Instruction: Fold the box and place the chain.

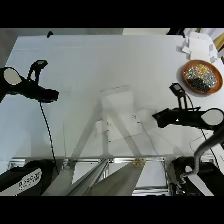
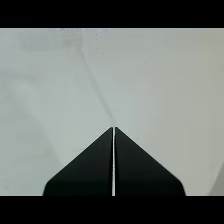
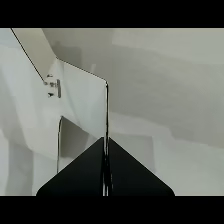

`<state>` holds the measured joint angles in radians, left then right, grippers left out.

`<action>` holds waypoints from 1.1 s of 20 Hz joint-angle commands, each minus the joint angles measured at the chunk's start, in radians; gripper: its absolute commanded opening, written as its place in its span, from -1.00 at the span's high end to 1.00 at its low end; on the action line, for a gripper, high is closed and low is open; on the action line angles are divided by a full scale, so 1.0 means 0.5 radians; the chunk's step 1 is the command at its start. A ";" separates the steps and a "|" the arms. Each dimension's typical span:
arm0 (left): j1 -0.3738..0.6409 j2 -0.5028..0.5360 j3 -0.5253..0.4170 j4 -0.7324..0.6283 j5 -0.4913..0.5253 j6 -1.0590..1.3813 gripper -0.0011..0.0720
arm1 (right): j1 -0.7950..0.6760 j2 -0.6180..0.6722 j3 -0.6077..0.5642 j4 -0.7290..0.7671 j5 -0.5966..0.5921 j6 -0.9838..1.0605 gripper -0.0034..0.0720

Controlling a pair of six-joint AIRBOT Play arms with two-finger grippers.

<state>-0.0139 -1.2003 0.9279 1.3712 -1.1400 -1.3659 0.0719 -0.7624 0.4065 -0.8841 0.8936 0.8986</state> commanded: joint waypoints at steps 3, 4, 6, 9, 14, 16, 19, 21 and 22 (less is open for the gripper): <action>-0.001 0.000 0.000 -0.250 0.024 0.017 0.82 | 0.359 0.016 -0.038 -0.110 -0.339 0.311 0.88; -0.002 -0.002 0.000 -0.375 0.003 0.117 0.16 | 0.365 0.016 -0.038 -0.143 -0.344 0.355 0.88; -0.011 -0.019 0.000 -0.732 -0.055 0.475 -0.75 | 0.365 0.016 -0.038 -0.185 -0.343 0.401 0.88; -0.146 -0.100 0.000 -1.295 -0.179 1.046 -0.75 | 0.365 0.016 -0.038 -0.185 -0.344 0.401 0.88; -0.484 -0.234 0.000 -1.457 -0.072 1.482 -0.75 | 0.365 0.016 -0.038 -0.185 -0.346 0.401 0.88; -0.557 -0.284 0.000 -1.456 -0.022 1.482 -0.76 | 0.365 0.016 -0.038 -0.185 -0.346 0.401 0.88; -0.591 -0.358 0.000 -1.456 0.014 1.482 -0.76 | 0.365 0.016 -0.038 -0.182 -0.346 0.402 0.88; -0.591 -0.410 0.000 -1.455 -0.010 1.474 -0.76 | 0.365 0.016 -0.038 -0.175 -0.346 0.403 0.88; -0.596 -0.436 0.000 -1.461 -0.026 1.474 -0.76 | 0.365 0.016 -0.038 -0.175 -0.346 0.403 0.88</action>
<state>-0.2977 -1.3834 0.9279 0.6525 -1.1461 -0.6441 0.2531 -0.7551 0.3878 -0.9745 0.7208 1.0992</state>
